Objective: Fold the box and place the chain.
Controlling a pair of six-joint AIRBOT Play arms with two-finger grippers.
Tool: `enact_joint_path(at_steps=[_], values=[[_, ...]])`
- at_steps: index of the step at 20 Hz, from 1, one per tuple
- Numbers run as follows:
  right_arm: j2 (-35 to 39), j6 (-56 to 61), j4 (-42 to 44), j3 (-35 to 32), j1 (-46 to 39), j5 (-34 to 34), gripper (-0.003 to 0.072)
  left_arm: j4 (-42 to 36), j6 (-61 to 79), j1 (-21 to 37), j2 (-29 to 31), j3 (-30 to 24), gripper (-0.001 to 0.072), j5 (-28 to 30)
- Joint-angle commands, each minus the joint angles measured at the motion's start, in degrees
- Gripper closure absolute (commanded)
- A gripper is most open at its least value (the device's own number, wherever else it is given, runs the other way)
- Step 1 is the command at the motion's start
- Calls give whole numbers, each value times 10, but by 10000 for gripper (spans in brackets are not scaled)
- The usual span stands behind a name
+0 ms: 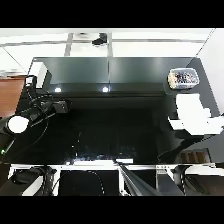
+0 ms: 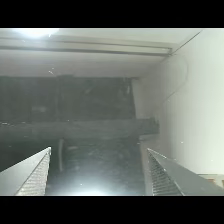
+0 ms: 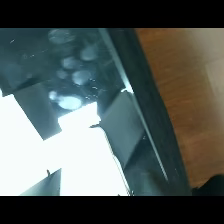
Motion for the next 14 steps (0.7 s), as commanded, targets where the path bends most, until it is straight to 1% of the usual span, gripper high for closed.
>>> enact_joint_path(at_steps=[1, 2, 3, 4, 6, 7, 9, 11, 14], values=[[-25, -54, -2, 9, 30, -6, 392, -12, 0, 0, 0, 0, 1, -7], [-25, -54, -20, 9, 39, -3, 581, -13, 0, 0, 0, 0, 1, -9], [-25, -53, -40, 9, 46, 9, 667, -13, 0, 0, 0, 0, 1, -10], [-25, -53, -51, 9, 50, 23, 679, -13, 0, 0, 0, 0, 1, -10], [-21, -53, -33, 9, 50, 63, 677, -13, 0, 0, 0, 0, 1, -10], [-15, -52, -12, 9, 50, 83, 673, -13, 0, 0, 0, 0, 1, -10], [8, -48, 55, 2, 50, 119, 673, -13, 0, 0, 0, 0, 1, -12], [56, -49, 138, -38, 59, 120, 673, -13, 0, 0, 0, 0, 1, -18], [147, -62, 254, -140, 99, 93, 673, -14, 0, 0, 0, 0, 1, -38]])
